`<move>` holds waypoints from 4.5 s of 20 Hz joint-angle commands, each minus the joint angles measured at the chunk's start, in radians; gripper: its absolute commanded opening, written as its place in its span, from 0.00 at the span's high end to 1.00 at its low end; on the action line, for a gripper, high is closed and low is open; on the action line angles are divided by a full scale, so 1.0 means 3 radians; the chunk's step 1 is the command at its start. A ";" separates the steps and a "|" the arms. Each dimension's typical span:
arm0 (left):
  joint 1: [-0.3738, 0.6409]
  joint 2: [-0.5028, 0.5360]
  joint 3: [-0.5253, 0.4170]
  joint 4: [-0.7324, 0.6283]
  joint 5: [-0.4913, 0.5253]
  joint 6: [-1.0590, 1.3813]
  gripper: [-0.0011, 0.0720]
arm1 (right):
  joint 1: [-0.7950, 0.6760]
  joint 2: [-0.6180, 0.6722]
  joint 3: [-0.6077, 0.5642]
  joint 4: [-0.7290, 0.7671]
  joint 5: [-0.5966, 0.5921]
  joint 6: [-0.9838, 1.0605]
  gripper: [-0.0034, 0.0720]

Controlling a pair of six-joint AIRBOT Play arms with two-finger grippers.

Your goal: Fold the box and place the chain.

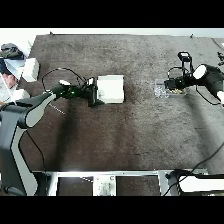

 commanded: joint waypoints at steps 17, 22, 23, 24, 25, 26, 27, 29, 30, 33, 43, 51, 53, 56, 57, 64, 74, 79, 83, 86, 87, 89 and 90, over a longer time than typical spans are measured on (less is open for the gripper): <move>0.0001 -0.0003 -0.0001 -0.0025 0.0001 0.0000 0.60 | -0.0057 -0.0904 0.0613 0.0276 0.0515 -0.0434 0.75; 0.0001 -0.0003 -0.0001 -0.0025 0.0001 0.0000 0.60 | -0.0057 -0.0762 0.0619 0.0277 0.0516 -0.0431 0.98; 0.0001 -0.0003 -0.0001 -0.0025 0.0001 0.0000 0.60 | -0.0057 -0.0685 0.0619 0.0277 0.0518 -0.0432 0.98; 0.0001 -0.0003 -0.0001 -0.0025 0.0001 0.0000 0.60 | -0.0057 -0.0605 0.0621 0.0277 0.0515 -0.0432 0.98; 0.0001 -0.0003 -0.0001 -0.0025 0.0001 0.0000 0.59 | -0.0057 -0.0520 0.0621 0.0277 0.0506 -0.0432 0.98; 0.0001 -0.0003 -0.0001 -0.0025 0.0001 0.0000 0.60 | -0.0057 -0.0437 0.0621 0.0276 0.0507 -0.0432 0.98; 0.0001 -0.0003 -0.0001 -0.0025 0.0001 0.0000 0.60 | -0.0057 -0.0343 0.0621 0.0277 0.0520 -0.0432 0.98; 0.0001 -0.0003 -0.0001 -0.0025 0.0001 0.0000 0.59 | -0.0057 -0.0128 0.0621 0.0282 0.0547 -0.0432 0.98; 0.0001 -0.0003 -0.0001 -0.0025 0.0001 0.0000 0.60 | -0.0057 -0.0003 0.0621 0.0295 0.0554 -0.0432 0.98; 0.0001 -0.0003 -0.0001 -0.0025 0.0001 0.0000 0.60 | -0.0057 0.0453 0.0621 0.0305 0.0474 -0.0436 0.98; 0.0001 -0.0003 -0.0001 -0.0025 0.0001 0.0000 0.60 | -0.0057 0.1300 0.0619 0.0488 0.0080 -0.0448 0.98; 0.0001 -0.0003 -0.0001 -0.0025 0.0001 0.0000 0.60 | -0.0057 0.1049 0.0299 0.0481 0.0080 -0.0445 0.98; 0.0001 -0.0003 -0.0001 -0.0025 0.0003 0.0000 0.60 | -0.0057 0.0945 0.0177 0.0490 0.0079 -0.0446 0.98; 0.0001 -0.0003 -0.0001 -0.0025 0.0001 0.0000 0.60 | -0.0057 0.0739 -0.0011 0.0488 0.0032 -0.0446 0.98; 0.0001 -0.0003 -0.0001 -0.0025 0.0001 0.0000 0.60 | -0.0057 0.0670 -0.0074 0.0487 -0.0041 -0.0446 0.98; 0.0001 -0.0003 -0.0001 -0.0025 0.0001 0.0000 0.60 | -0.0050 0.0324 -0.0148 0.0318 -0.0036 -0.0434 0.98; 0.0001 -0.0003 -0.0001 -0.0025 0.0001 0.0000 0.59 | 0.0038 0.0464 -0.0149 0.0253 0.0083 -0.0496 0.98; 0.0001 -0.0003 -0.0001 -0.0025 0.0001 0.0000 0.59 | 0.0031 0.0139 -0.0148 -0.0106 -0.0013 -0.0354 0.98; 0.0001 -0.0003 -0.0001 -0.0025 0.0001 0.0000 0.59 | 0.0025 -0.0013 -0.0148 -0.0100 -0.0144 -0.0356 0.71; 0.0001 -0.0003 -0.0001 -0.0025 0.0001 0.0000 0.59 | 0.0025 -0.0009 -0.0148 -0.0031 -0.0497 -0.0355 0.71; 0.0001 -0.0003 -0.0001 -0.0025 0.0001 0.0000 0.60 | 0.0025 -0.0009 -0.0148 0.0034 -0.0633 -0.0355 0.71; 0.0001 -0.0003 -0.0001 -0.0025 0.0001 0.0000 0.60 | 0.0025 -0.0053 -0.0122 0.0159 -0.0757 -0.0356 0.71; 0.0001 -0.0003 -0.0001 -0.0025 0.0001 0.0000 0.59 | 0.0025 -0.0128 -0.0058 0.0206 -0.0673 -0.0357 0.71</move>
